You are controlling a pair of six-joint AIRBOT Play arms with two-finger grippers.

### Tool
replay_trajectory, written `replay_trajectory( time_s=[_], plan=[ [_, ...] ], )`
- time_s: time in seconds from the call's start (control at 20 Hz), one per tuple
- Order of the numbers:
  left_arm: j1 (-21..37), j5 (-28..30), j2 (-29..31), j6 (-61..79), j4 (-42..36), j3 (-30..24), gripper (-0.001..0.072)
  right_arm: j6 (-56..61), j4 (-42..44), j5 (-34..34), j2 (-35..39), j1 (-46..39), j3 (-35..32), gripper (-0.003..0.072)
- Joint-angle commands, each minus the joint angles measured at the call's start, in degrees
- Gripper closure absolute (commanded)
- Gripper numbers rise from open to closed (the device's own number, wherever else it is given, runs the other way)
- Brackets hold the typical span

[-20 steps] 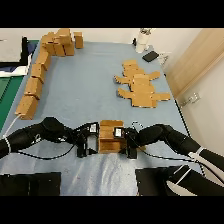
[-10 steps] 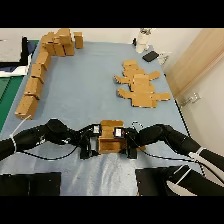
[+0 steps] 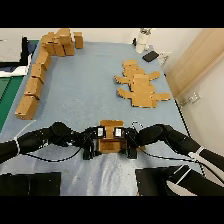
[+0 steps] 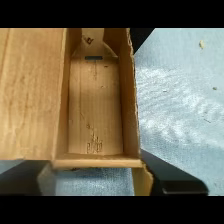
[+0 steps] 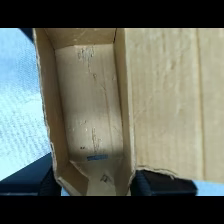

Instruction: Fold the box.

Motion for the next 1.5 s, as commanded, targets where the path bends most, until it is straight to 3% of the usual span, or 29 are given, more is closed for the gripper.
replay_trajectory(
  time_s=[0.0, 0.1, 1.4, 1.45],
  plan=[
    [-0.35, 1.18, -0.02, -0.39, 0.0, 0.04, 0.0151, -0.11, 0.0, 0.02, 0.02, 0.0, 0.04, 0.0216],
    [-0.35, 1.18, -0.02, -0.44, 0.0, 0.02, 0.0192, -0.11, 0.0, 0.0, 0.02, 0.0, 0.04, 0.0216],
    [-0.35, 1.14, -0.02, -0.44, 0.0, 0.02, 0.0186, -0.11, 0.9, -0.98, 0.02, 0.0, 0.04, 0.0215],
    [-0.35, 1.14, -0.02, -0.44, 0.0, 0.02, 0.0187, -0.11, 0.92, -1.73, 0.09, 0.02, 0.17, 0.0055]
  ],
)
